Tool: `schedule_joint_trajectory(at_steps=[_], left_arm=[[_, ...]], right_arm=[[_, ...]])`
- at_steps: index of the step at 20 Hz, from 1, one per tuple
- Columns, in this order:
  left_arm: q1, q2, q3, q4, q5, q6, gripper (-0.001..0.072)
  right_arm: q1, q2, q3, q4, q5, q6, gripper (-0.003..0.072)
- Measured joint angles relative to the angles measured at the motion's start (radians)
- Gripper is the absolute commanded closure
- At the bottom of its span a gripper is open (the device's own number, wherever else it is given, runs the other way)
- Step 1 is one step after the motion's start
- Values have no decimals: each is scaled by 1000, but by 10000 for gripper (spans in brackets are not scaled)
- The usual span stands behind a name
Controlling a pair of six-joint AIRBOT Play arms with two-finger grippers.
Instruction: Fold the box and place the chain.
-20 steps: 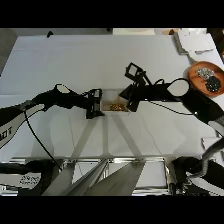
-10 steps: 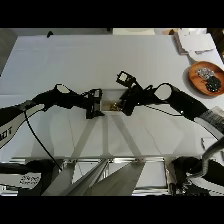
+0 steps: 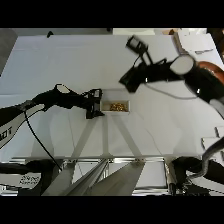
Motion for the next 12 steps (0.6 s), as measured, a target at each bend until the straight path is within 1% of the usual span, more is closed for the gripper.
schedule_joint_trajectory(at_steps=[3,5,6,7,9,12], left_arm=[[0,0,0,0,0,0,498],[0,0,0,0,0,0,498],[0,0,0,0,0,0,498],[0,0,0,0,0,0,498],[0,0,0,0,0,0,498],[0,0,0,0,0,0,498]], right_arm=[[-54,-143,153,-4,77,148,533],[-70,-234,217,-8,147,243,533],[-75,-274,239,-8,192,277,530],[-79,-306,253,-8,237,301,503],[-81,-357,271,-10,341,332,407],[-70,-388,283,-11,447,342,401]])
